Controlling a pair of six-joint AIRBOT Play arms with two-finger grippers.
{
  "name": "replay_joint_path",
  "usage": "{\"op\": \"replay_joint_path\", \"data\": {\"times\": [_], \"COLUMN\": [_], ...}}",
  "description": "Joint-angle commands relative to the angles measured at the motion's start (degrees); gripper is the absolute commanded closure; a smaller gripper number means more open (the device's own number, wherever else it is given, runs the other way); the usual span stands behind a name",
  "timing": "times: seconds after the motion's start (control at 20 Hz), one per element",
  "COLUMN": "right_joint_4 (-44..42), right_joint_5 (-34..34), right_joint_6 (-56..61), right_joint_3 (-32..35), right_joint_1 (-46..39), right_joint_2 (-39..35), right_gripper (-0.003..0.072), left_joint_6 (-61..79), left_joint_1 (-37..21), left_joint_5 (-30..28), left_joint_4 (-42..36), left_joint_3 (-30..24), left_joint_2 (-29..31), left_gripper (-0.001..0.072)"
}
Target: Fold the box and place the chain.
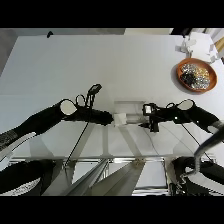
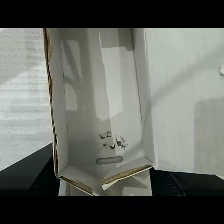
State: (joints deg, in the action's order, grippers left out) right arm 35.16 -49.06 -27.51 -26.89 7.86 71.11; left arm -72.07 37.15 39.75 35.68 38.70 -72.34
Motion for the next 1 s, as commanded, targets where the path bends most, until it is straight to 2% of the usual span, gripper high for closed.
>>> {"op": "replay_joint_path", "data": {"times": [0.0,0.75,0.95], "right_joint_4": [-0.02,-0.02,0.00], "right_joint_5": [0.00,0.00,0.00], "right_joint_6": [0.02,0.02,0.02], "right_joint_3": [0.00,0.00,0.00], "right_joint_1": [0.04,0.04,0.04], "right_joint_2": [-0.04,-0.04,-0.04], "right_gripper": [0.0274,0.0274,0.0274], "left_joint_6": [0.04,-0.02,-0.24], "left_joint_1": [-0.04,-0.20,-1.27], "left_joint_5": [0.37,1.66,4.04], "left_joint_4": [-1.36,-1.79,-1.75], "left_joint_3": [0.07,0.09,0.09], "left_joint_2": [0.04,0.04,0.09], "left_gripper": [0.0554,0.0555,0.0554]}}
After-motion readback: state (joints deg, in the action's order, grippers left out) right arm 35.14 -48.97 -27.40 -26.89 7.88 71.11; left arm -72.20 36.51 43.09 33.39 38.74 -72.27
